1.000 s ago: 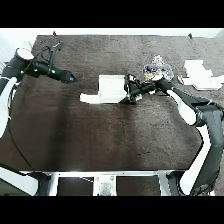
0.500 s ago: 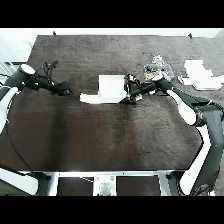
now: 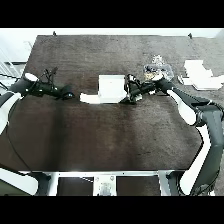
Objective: Fold the box and place the chain.
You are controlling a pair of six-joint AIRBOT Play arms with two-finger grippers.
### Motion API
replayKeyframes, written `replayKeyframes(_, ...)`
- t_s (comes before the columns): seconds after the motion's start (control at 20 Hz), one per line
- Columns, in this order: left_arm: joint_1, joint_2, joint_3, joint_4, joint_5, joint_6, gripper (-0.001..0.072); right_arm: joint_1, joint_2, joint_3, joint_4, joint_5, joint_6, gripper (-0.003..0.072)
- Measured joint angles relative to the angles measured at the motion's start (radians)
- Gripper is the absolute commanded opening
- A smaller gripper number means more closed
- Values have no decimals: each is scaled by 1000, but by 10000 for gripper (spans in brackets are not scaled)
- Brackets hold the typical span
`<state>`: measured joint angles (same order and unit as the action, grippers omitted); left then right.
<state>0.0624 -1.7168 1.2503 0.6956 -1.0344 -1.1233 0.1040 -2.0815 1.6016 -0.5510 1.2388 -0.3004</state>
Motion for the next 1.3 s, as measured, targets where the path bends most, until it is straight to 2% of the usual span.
replayKeyframes(0.55,-41,-98,-18,-139,8,23,16,0,0,0,0,0,0,582)
replayKeyframes(1.0,-158,-111,21,-216,44,32,20,0,0,0,0,0,0,583)
replayKeyframes(1.1,-170,-111,43,-229,23,33,311,0,0,0,0,0,0,582)
replayKeyframes(1.3,-175,-111,79,-261,-11,48,312,0,0,0,0,0,0,582)
